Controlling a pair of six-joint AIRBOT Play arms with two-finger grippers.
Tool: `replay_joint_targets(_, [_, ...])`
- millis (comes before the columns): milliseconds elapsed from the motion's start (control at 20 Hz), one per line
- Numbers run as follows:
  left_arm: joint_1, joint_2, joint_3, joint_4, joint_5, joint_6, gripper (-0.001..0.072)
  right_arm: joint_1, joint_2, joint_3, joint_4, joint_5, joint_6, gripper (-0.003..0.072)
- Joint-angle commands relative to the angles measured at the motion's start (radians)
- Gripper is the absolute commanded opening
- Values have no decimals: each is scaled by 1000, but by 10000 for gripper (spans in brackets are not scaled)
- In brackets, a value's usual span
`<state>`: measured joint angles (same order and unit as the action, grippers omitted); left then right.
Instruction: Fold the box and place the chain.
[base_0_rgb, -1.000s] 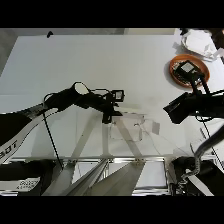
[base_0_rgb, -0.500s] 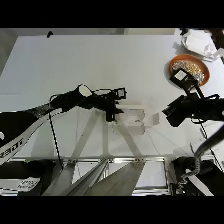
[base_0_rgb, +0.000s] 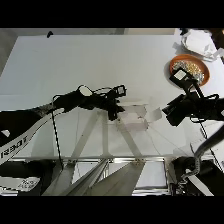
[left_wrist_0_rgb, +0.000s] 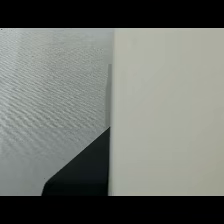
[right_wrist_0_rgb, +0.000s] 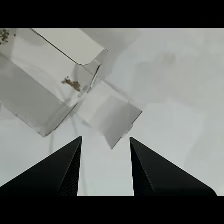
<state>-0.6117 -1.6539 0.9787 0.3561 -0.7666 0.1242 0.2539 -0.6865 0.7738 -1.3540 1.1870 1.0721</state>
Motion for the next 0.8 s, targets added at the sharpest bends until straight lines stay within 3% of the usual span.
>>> replay_joint_targets(0, [-1,-3,0,-16,0,7,2,0,1,0,0,-1,-2,340])
replay_joint_targets(750, [-1,-3,0,-15,-11,7,8,0,0,-1,0,2,-80,338])
